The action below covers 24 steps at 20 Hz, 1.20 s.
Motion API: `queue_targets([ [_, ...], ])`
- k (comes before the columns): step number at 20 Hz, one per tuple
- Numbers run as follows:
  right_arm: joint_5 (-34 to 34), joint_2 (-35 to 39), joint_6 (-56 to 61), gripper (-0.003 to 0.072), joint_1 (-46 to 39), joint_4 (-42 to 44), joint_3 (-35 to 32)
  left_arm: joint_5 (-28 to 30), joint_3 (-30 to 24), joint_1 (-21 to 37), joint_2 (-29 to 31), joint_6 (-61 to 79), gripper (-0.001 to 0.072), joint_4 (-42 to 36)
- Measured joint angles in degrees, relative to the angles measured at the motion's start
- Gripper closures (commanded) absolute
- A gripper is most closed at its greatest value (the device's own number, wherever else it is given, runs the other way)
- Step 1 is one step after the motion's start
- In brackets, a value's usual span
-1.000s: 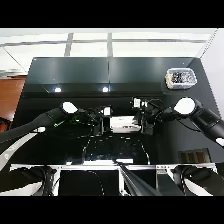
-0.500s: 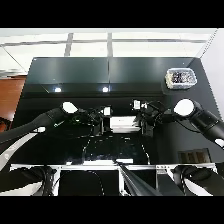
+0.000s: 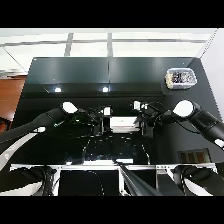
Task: Fold the box and place the chain.
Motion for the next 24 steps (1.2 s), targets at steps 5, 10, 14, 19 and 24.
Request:
queue_targets([
  [5, 0.57, 1.2, 6.67, 0.056, -0.31, -0.04, 1.22, 0.0, 0.0, 0.0, 0.0, -0.02, 0.0244, -0.02],
  [10, 2.19, 3.19, 28.28, 0.0679, -1.79, 2.6, 2.25, 0.0, 0.0, 0.0, 0.0, -0.02, 0.0243, 0.0],
  [14, 2.75, 1.7, 41.51, 0.0679, -2.21, 8.76, 0.63, 0.0, 0.0, 0.0, 0.0, -0.02, 0.0244, 0.0],
  [19, 0.66, -4.72, 46.31, 0.0677, -2.32, 17.66, -0.04, 0.0, 0.0, 0.0, 0.0, -0.02, 0.0243, 0.0],
  [24, 0.07, -9.86, 47.65, 0.0677, -2.32, 18.62, -0.17, 0.0, 0.0, 0.0, 0.0, -0.07, 0.0244, -0.02],
])
